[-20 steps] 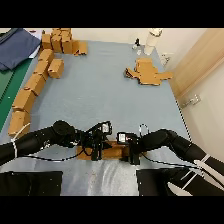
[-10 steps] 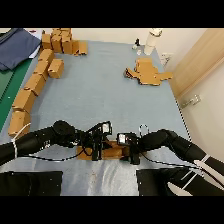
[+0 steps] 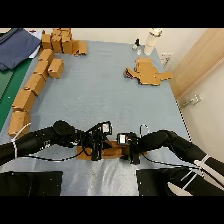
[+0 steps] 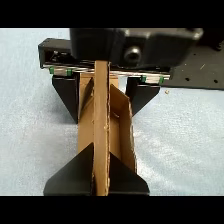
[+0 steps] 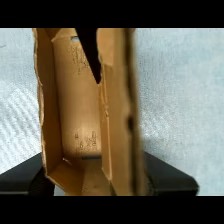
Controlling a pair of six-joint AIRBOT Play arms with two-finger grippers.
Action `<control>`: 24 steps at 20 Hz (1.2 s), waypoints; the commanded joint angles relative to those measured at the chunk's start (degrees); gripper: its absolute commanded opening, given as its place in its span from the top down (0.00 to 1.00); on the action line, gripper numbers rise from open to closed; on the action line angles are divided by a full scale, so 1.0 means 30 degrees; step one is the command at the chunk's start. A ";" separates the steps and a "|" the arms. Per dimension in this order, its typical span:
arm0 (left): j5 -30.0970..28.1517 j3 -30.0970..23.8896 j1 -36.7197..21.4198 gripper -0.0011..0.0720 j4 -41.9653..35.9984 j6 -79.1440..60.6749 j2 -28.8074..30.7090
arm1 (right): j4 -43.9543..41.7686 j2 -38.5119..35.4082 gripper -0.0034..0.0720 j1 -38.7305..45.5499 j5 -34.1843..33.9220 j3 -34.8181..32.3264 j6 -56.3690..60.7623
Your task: Fold the box.
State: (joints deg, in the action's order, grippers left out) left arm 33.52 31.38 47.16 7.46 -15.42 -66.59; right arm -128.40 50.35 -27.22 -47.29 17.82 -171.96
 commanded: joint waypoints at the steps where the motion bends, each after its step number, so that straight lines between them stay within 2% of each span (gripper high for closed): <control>1: 0.0015 0.0000 0.0000 0.97 0.0000 0.0007 0.0007 | 0.0022 -0.0022 0.19 -0.0022 -0.0117 -0.0015 0.0022; 24: -0.0015 0.0000 0.0007 0.97 0.0000 -0.0015 0.0007 | 0.0146 -0.0022 0.19 -0.0663 -0.0233 -0.0015 0.0022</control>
